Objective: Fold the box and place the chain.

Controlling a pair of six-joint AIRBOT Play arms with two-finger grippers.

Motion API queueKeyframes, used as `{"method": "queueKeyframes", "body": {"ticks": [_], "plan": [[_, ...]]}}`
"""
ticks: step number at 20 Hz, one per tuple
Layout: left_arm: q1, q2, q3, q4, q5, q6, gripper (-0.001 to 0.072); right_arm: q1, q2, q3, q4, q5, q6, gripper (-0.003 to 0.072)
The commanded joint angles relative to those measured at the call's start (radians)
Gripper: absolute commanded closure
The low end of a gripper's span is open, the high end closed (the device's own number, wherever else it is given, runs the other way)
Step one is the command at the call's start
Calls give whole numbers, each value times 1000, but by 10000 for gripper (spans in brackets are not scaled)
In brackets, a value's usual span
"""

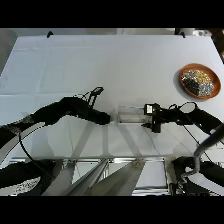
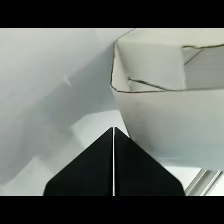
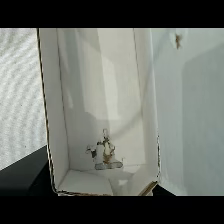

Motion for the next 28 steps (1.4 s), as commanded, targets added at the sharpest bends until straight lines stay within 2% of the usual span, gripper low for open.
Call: {"method": "queueKeyframes", "body": {"ticks": [1,3,12,15,16,21,22,23,25,28], "plan": [[-22,24,16,2,-23,7,636,0,0,0,0,0,0,249],[-29,35,21,0,-27,7,554,0,0,0,0,0,0,249],[-36,76,22,1,-38,30,543,0,0,0,0,0,0,249],[-36,76,22,1,-38,29,284,0,0,0,0,0,0,249],[-36,76,22,1,-38,29,264,0,0,0,0,0,0,249],[-43,76,22,-3,-65,22,264,0,0,0,0,0,0,249],[-52,76,22,-3,-97,-3,246,0,0,0,0,0,0,249],[-61,76,22,-2,-129,-39,179,0,0,0,0,0,0,249],[-80,75,25,8,-166,-71,170,0,0,0,0,1,0,249],[-100,75,39,62,-166,-138,172,0,0,0,0,0,0,249]]}}
